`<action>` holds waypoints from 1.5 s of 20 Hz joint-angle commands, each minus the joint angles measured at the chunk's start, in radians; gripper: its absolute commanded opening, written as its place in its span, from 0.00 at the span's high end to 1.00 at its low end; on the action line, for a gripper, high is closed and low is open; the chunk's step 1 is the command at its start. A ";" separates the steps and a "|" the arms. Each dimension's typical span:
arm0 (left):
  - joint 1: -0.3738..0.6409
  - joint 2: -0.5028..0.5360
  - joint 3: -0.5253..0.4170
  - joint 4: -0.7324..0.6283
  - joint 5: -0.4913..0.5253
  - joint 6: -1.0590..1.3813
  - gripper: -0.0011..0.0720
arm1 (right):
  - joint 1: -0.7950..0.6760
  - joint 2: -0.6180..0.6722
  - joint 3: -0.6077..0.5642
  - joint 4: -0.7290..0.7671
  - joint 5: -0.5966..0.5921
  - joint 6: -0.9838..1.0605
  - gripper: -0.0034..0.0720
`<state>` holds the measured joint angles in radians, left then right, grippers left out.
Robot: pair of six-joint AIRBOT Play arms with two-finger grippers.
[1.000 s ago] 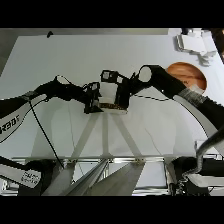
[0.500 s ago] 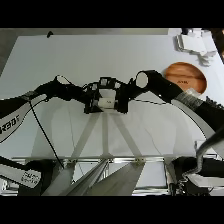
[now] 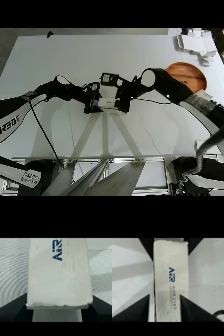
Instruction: Fold the box and place the chain.
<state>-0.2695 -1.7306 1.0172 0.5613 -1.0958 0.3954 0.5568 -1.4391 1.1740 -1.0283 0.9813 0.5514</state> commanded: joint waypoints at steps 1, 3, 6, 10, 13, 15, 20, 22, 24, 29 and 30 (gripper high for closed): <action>0.000 0.001 0.000 0.000 0.000 0.000 0.77 | -0.064 0.028 -0.006 0.253 -0.005 0.076 0.80; 0.000 0.001 0.000 0.000 0.000 0.000 0.77 | -0.105 0.021 -0.045 0.434 -0.024 0.077 0.94; 0.000 0.001 0.000 0.000 0.000 0.000 0.77 | -0.108 0.017 -0.173 0.573 -0.101 0.077 0.94; 0.000 0.001 0.000 0.000 0.000 0.000 0.77 | -0.109 -0.050 -0.281 0.587 -0.151 0.080 0.94; 0.000 0.001 0.000 0.000 0.000 0.000 0.77 | -0.109 -0.092 -0.283 0.589 -0.151 0.081 0.94; 0.000 0.001 0.000 0.000 0.000 0.000 0.77 | -0.109 -0.095 -0.283 0.588 -0.148 0.081 0.94; 0.000 0.001 0.000 0.000 0.000 0.000 0.77 | -0.109 -0.094 -0.283 0.589 -0.105 0.081 0.94; 0.000 0.001 0.000 0.000 0.000 0.000 0.77 | -0.109 -0.082 -0.282 0.588 -0.081 0.106 0.94; 0.000 0.001 0.000 0.000 0.000 0.000 0.77 | -0.112 -0.048 -0.267 0.580 -0.053 0.107 0.94; 0.000 0.001 0.000 0.000 0.000 0.000 0.77 | -0.190 0.143 -0.243 0.542 0.037 0.180 0.94; 0.000 0.001 0.000 0.000 0.000 0.000 0.77 | -0.211 0.185 -0.243 0.497 0.051 0.204 0.94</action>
<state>-0.2695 -1.7306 1.0172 0.5598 -1.0962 0.3931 0.3908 -1.3548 0.9249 -0.4671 0.9798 0.6964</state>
